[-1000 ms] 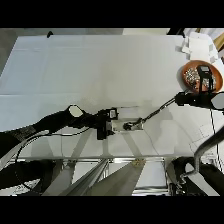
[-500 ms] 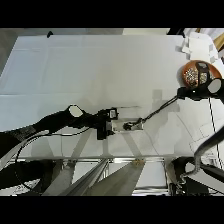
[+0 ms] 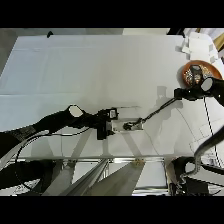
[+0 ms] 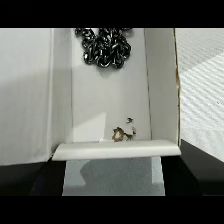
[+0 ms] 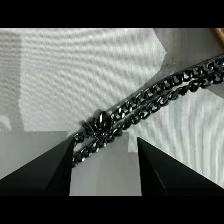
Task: Fold the box and place the chain.
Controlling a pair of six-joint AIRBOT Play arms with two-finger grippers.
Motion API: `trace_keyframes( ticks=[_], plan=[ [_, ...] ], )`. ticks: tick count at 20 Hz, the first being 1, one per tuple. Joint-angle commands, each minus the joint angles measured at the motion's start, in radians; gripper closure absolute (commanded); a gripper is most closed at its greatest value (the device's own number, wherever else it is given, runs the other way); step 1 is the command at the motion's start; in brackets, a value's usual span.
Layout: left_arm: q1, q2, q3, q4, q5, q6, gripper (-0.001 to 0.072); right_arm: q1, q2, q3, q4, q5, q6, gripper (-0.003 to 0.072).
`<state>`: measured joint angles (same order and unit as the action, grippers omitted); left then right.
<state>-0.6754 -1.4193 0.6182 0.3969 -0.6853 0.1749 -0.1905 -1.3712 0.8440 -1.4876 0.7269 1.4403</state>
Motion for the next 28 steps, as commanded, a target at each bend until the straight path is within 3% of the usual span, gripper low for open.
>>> trace_keyframes(
  ticks=[1,6,10,17,18,20,24,28],
  plan=[
    [0.001,0.000,0.000,0.000,0.000,0.000,0.0578,0.002,-0.013,0.002,0.012,-0.031,-0.001,0.0309],
    [0.001,0.000,0.000,0.000,0.000,0.000,0.0578,0.002,-0.013,0.002,0.061,-0.030,-0.028,0.0311],
    [0.001,0.000,0.000,0.000,0.000,0.000,0.0578,0.002,-0.014,0.002,0.060,-0.031,-0.031,0.0441],
    [0.001,0.000,0.000,0.000,0.000,0.000,0.0578,0.002,-0.041,0.001,0.060,-0.024,-0.031,0.0470],
    [0.001,0.000,0.000,0.000,0.000,0.000,0.0578,0.002,-0.043,0.001,0.060,-0.024,-0.031,0.0501],
    [0.001,0.000,0.000,0.000,0.000,0.000,0.0578,0.002,-0.042,0.001,0.060,-0.021,-0.031,0.0672],
    [0.001,0.000,0.000,0.000,0.000,0.000,0.0578,0.002,-0.009,0.002,0.060,0.002,-0.032,0.0669],
    [0.001,0.000,0.000,0.000,0.000,0.000,0.0578,0.002,0.119,0.002,0.077,0.083,-0.032,0.0670]
  ],
)
